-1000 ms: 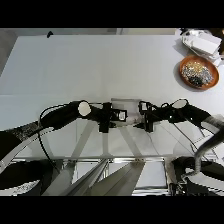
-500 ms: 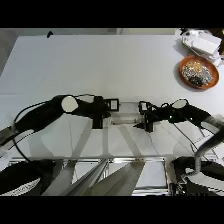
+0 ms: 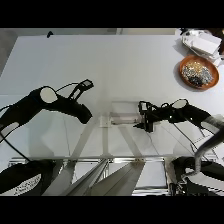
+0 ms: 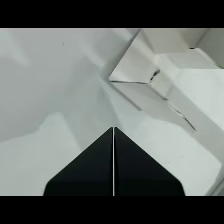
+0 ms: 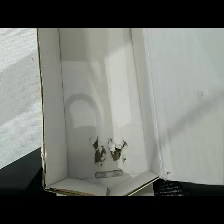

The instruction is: Fold the box and place the chain.

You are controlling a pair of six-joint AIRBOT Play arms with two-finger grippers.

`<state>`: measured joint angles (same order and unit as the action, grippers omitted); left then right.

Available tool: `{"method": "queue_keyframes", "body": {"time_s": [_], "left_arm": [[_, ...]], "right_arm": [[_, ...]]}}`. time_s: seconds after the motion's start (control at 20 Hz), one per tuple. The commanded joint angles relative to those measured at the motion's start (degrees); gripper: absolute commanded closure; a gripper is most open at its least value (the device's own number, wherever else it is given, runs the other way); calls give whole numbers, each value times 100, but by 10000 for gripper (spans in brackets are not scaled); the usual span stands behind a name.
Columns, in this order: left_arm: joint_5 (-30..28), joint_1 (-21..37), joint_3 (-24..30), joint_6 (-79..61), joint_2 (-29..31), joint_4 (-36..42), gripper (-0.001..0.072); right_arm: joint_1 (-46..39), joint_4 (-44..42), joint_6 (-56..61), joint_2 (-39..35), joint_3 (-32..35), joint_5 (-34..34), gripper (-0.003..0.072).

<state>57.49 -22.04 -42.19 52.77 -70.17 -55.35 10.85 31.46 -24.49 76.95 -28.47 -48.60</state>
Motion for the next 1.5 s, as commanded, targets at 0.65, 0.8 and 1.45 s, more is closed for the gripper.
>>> {"method": "queue_keyframes", "body": {"time_s": [0.65, 0.8, 1.45], "left_arm": [[-621, -667, 76, 699, -1062, 1248, 704], [-763, -702, 76, 643, -767, 1346, 704], [-841, -894, 63, 643, -533, 1858, 548]], "right_arm": [[2, 0, -2, -4, -4, -2, 367], [2, 0, -2, -4, -4, -2, 367], [2, 0, -2, -4, -4, -2, 367]]}}
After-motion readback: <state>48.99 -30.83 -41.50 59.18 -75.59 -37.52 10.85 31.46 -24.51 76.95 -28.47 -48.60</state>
